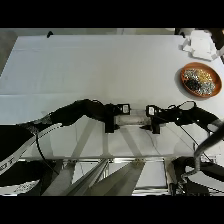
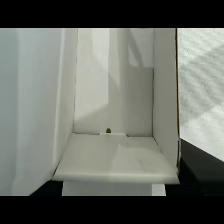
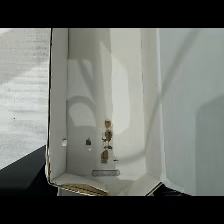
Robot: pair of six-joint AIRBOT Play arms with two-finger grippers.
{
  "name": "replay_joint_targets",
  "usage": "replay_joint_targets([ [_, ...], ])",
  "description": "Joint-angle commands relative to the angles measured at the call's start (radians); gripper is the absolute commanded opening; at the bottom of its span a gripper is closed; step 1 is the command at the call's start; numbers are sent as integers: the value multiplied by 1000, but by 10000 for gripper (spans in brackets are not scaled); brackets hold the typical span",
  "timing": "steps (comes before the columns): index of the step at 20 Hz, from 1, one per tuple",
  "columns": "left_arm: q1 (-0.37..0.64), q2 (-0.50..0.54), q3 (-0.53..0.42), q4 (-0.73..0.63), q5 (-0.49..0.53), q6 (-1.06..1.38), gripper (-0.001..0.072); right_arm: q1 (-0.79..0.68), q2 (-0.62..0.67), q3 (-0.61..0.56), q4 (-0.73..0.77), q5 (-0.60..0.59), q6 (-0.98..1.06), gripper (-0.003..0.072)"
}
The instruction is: Fold the box and place the chain.
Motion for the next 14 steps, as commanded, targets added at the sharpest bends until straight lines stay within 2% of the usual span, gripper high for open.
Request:
replay_joint_targets([
  [1,-4,-5,-1,1,-2,-1,334,0,1,0,1,0,0,420],
  [14,-11,-5,-1,13,-3,-2,335,0,1,0,0,0,0,420],
])
